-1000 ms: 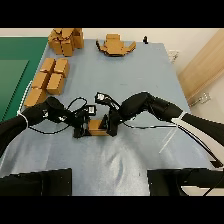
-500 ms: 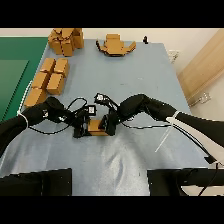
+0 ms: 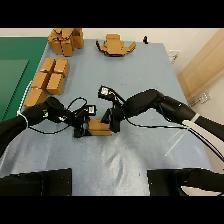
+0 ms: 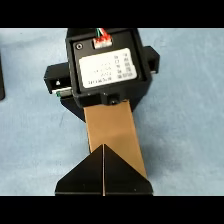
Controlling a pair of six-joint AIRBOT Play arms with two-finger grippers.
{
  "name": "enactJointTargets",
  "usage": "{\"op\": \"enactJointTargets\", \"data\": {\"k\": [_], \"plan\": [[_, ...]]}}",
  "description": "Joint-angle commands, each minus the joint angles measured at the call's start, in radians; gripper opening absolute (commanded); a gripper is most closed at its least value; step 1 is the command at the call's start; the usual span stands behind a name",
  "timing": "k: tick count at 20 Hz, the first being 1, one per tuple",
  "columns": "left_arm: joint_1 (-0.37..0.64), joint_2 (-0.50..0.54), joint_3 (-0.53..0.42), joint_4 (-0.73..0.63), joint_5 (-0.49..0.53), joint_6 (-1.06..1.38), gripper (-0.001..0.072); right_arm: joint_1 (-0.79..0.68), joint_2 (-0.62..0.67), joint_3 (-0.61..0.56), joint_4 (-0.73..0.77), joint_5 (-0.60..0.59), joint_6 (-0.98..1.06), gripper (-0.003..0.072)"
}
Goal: Fold the box.
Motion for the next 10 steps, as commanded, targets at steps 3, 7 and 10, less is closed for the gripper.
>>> {"op": "enactJointTargets", "data": {"k": [3,7,10], "plan": [[0.001,0.000,0.000,-0.006,0.002,0.002,0.0292,-0.001,0.011,-0.015,-0.002,0.057,0.059,0.0000],[0.001,0.000,0.000,-0.005,0.001,0.001,0.0293,0.016,0.118,-0.136,0.121,0.366,0.080,-0.0002],[0.001,0.000,0.000,-0.006,0.013,0.002,0.0293,0.039,0.259,-0.326,0.118,0.486,0.047,0.0000]]}}
